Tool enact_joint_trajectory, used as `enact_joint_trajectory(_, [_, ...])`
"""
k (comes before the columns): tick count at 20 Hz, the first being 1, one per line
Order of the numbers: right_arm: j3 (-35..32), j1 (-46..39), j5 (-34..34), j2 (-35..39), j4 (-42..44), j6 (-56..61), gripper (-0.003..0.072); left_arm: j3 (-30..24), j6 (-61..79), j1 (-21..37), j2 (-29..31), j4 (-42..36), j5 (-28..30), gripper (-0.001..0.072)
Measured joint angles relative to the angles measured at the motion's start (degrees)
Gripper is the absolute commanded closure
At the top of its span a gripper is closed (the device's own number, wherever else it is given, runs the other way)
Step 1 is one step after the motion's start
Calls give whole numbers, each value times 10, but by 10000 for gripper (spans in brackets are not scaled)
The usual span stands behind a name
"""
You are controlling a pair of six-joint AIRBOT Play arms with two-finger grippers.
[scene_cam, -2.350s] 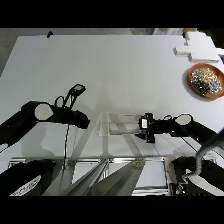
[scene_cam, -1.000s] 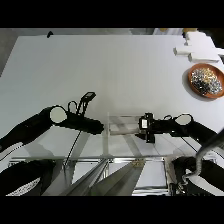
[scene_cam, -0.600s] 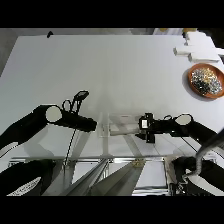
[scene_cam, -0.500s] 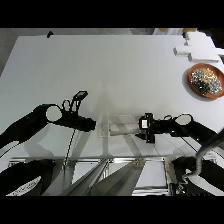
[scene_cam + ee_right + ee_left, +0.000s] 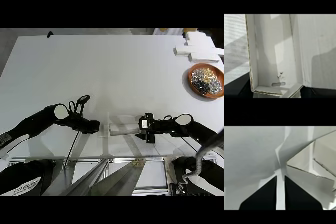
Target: Fold the box and place the chain.
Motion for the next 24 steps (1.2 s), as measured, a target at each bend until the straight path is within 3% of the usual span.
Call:
enact_joint_trajectory(14, [0,0,0,0,0,0,391,1,26,-17,44,-62,6,597])
enact_joint_trajectory(16, [0,0,0,0,0,0,391,2,35,-27,46,-76,12,552])
enact_joint_trajectory(24, [0,0,0,0,0,0,391,14,47,-54,49,-99,30,552])
